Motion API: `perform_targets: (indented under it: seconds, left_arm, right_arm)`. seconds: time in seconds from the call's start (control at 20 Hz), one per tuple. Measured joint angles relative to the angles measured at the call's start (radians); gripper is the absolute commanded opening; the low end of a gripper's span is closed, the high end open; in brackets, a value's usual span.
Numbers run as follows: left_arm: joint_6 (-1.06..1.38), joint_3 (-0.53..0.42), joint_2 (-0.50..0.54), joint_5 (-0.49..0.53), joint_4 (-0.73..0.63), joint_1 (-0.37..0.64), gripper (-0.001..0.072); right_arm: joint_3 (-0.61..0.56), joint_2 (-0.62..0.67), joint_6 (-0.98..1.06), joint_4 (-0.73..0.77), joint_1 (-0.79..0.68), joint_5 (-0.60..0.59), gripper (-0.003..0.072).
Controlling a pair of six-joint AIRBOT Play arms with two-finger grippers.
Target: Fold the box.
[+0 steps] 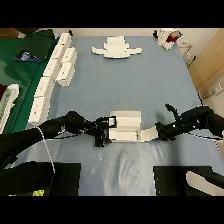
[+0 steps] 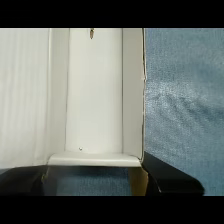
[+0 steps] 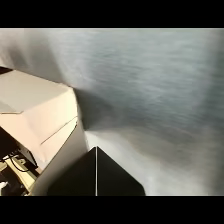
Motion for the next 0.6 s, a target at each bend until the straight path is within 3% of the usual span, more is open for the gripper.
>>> perform_targets:
  seconds: [0.1, 0.15, 0.2, 0.25, 0.45, 0.5, 0.6]
  left_arm:
    - [0.000, 0.000, 0.000, 0.000, 0.000, 0.000, 0.0461]
    - [0.000, 0.000, 0.000, 0.000, 0.000, 0.000, 0.0461]
    - [0.000, 0.000, 0.000, 0.000, 0.000, 0.000, 0.0462]
    - [0.000, 0.000, 0.000, 0.000, 0.000, 0.000, 0.0461]
    - [0.000, 0.000, 0.000, 0.000, 0.000, 0.000, 0.0461]
    - [0.000, 0.000, 0.000, 0.000, 0.000, 0.000, 0.0461]
    - [0.000, 0.000, 0.000, 0.000, 0.000, 0.000, 0.0461]
  right_arm:
    - [0.007, 0.051, 0.002, 0.010, 0.022, 0.010, 0.0005]
    - [0.009, 0.080, 0.011, 0.014, 0.029, 0.015, 0.0067]
    - [0.010, 0.108, 0.016, 0.015, 0.035, 0.016, 0.0214]
    - [0.011, 0.131, 0.021, 0.017, 0.043, 0.019, 0.0281]
    - [0.014, 0.188, 0.032, 0.022, 0.112, 0.048, 0.0320]
    - [0.014, 0.193, 0.033, 0.022, 0.142, 0.061, 0.0385]
    - [0.014, 0.198, 0.043, 0.022, 0.204, 0.099, 0.0386]
